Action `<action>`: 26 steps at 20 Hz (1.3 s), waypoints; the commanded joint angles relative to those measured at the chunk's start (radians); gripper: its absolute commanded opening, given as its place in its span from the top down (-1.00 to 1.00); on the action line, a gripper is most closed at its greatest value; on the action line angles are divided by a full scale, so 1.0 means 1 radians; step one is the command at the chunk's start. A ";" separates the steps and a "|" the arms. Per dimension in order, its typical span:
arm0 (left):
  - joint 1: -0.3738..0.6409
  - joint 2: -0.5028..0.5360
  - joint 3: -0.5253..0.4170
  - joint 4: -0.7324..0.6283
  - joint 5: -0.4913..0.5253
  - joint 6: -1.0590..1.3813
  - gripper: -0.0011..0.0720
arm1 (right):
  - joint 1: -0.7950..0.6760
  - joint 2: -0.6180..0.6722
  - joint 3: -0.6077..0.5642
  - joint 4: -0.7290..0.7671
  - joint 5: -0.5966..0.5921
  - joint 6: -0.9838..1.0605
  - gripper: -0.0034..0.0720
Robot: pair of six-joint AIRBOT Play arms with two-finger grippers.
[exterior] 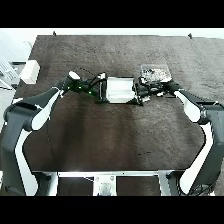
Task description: Fold the box and place the chain.
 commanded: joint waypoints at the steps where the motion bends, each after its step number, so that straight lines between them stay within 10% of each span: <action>1: -0.013 -0.006 0.001 -0.004 0.023 0.004 -0.98 | 0.000 0.000 0.000 0.000 0.000 0.000 -0.63; 26: -0.021 -0.049 0.000 -0.080 0.048 0.034 -0.96 | 0.000 0.000 0.000 0.000 0.000 0.000 -0.64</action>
